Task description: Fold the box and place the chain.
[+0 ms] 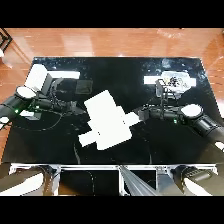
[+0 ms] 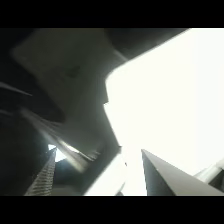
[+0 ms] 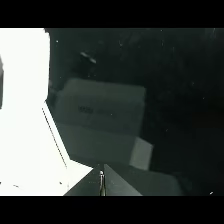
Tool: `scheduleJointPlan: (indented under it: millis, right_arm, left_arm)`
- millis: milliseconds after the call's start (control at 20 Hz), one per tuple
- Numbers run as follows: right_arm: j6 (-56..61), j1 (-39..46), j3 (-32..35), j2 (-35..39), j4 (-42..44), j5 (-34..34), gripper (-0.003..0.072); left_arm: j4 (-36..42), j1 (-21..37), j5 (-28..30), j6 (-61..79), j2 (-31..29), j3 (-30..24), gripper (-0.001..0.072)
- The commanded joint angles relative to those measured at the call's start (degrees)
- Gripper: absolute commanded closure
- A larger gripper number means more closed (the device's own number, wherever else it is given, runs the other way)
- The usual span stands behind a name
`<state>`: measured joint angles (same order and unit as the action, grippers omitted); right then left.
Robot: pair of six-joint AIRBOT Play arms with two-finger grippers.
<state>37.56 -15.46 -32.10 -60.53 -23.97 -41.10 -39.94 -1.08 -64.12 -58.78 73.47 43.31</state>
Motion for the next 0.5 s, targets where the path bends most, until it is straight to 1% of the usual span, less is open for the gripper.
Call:
scheduleJointPlan:
  millis: [0,100,200,450]
  right_arm:
    - [-3.23,-0.35,0.02,0.00,-0.02,0.44,0.0668]
    - [-3.08,-0.35,0.02,0.00,0.20,0.28,0.0668]
    - [-3.06,-0.35,0.02,0.00,0.17,-0.39,0.0668]
    - [-2.62,-0.35,0.02,0.00,0.24,-0.46,0.0668]
  left_arm:
    - [9.38,-0.66,-3.93,9.84,3.15,-2.47,0.0071]
    - [12.04,-0.92,-5.70,15.78,5.11,-2.49,0.0071]
    - [16.50,-1.05,-7.98,22.08,7.28,-2.49,0.0071]
    - [17.09,-2.82,-8.04,22.64,12.61,-2.47,0.0070]
